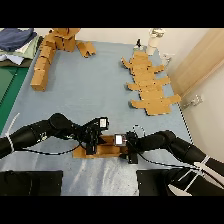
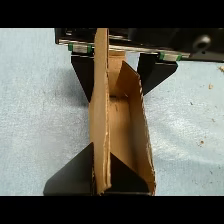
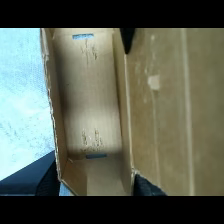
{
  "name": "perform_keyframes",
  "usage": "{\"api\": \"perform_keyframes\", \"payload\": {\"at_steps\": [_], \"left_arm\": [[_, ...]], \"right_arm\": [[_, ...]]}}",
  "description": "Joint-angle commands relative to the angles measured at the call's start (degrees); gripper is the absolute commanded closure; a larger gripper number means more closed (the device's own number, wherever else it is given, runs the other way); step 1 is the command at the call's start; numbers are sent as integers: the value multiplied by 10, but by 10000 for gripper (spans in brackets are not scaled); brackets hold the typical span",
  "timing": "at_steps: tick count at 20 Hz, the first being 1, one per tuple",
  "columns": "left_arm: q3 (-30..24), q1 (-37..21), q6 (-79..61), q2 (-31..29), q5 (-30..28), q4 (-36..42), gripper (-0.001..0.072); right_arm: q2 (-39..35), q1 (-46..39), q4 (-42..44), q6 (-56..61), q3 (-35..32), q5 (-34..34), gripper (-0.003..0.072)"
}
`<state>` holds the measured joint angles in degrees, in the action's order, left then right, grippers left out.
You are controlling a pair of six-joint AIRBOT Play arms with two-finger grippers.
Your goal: Fold the box.
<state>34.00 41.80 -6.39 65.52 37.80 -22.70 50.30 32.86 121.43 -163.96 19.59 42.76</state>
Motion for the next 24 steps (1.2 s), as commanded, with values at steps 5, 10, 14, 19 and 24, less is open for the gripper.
{"api": "perform_keyframes", "payload": {"at_steps": [5, 10, 14, 19, 24], "left_arm": [[0, 0, 0, 0, 3, 0, 697], [0, 0, 0, 0, 2, 0, 697], [0, 0, 0, 0, 9, 0, 696], [0, -1, 75, 0, -13, -1, 59], [0, -9, 186, -39, -11, -131, 56]], "right_arm": [[0, 0, 0, 0, 0, 0, 168], [0, 0, 0, 0, 0, 0, 168], [0, 0, 0, 0, 0, 0, 168], [0, 0, 0, 0, 0, 0, 168], [0, 0, 0, 0, 0, 0, 168]]}}
